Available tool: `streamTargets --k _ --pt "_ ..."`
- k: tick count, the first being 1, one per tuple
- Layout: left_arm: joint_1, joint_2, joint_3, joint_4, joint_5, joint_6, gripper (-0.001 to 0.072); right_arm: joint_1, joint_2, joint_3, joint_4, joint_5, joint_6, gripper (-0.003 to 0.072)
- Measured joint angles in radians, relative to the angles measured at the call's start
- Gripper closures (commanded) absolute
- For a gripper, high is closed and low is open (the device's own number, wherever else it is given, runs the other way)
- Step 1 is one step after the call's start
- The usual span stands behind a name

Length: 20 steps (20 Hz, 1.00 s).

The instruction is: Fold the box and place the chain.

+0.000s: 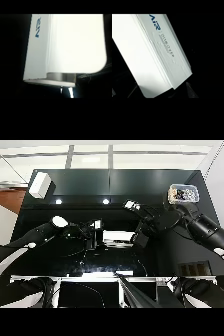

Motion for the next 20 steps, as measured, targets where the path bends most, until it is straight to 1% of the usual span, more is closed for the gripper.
streamTargets --k 3,5,8,13,17,20 --pt "0.000 0.000 0.000 0.000 0.000 -0.002 0.0371 -0.015 0.005 0.064 0.013 -0.082 0.021 -0.0013" --pt "0.000 0.000 0.000 0.000 0.000 -0.001 0.0371 -0.034 0.005 0.079 0.018 -0.097 0.028 -0.0013" --pt "0.000 0.000 0.000 0.000 0.000 -0.001 0.0371 -0.056 -0.002 0.063 0.022 -0.081 0.032 -0.0013" --pt "0.000 0.000 0.000 0.000 0.000 0.000 0.0371 -0.065 -0.043 -0.002 0.036 -0.035 0.018 -0.0013" --pt "0.000 0.000 0.000 0.000 0.000 0.000 0.0371 -0.063 -0.066 -0.019 0.044 0.021 0.002 -0.0013" --pt "0.000 0.000 0.000 0.000 0.000 0.000 0.0371 -0.060 -0.078 -0.023 0.047 0.036 -0.008 -0.0013"
